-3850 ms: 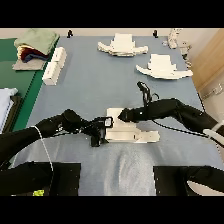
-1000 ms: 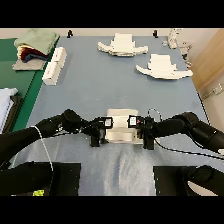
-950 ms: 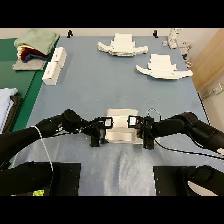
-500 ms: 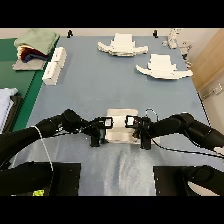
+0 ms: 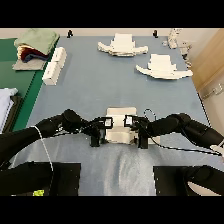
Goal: Fold the box.
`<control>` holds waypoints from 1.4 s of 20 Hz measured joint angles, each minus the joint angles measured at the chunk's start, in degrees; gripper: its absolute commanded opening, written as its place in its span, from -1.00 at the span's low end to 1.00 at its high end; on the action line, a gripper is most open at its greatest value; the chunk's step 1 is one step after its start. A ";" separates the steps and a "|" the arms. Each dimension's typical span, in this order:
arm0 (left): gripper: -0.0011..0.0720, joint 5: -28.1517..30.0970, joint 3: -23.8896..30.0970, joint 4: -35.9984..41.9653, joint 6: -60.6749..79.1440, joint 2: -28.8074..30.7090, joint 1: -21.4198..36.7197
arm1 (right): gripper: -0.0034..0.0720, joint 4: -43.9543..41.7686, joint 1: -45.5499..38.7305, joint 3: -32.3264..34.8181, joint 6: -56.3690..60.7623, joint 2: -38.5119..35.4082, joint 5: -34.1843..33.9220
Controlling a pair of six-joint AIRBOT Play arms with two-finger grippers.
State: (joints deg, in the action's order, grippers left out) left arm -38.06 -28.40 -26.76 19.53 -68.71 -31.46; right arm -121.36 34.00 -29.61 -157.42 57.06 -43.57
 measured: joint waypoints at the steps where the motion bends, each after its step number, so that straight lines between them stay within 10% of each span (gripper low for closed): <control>1: 0.31 0.02 0.00 0.00 -0.02 0.00 0.00 | 0.25 -0.09 0.00 0.00 -0.02 0.02 -0.24; 3: 0.31 0.02 0.00 0.00 -0.02 0.00 0.00 | 0.16 0.37 0.02 -0.15 1.81 -0.17 -1.79; 5: 0.31 0.00 0.00 0.00 -0.02 0.00 0.00 | -0.58 3.48 0.02 -0.72 7.89 -0.92 -4.46; 8: 0.31 0.00 0.00 0.02 -0.07 -0.02 0.00 | -0.87 12.22 0.04 -1.77 24.17 -3.52 -9.18; 18: 0.31 0.00 0.00 0.02 -0.04 -0.02 0.00 | -0.91 36.65 -17.51 -2.27 83.49 -8.63 -23.06; 28: 0.31 0.00 0.00 0.02 -0.04 -0.02 0.00 | -0.91 3.32 -36.28 3.91 68.61 -2.64 -20.39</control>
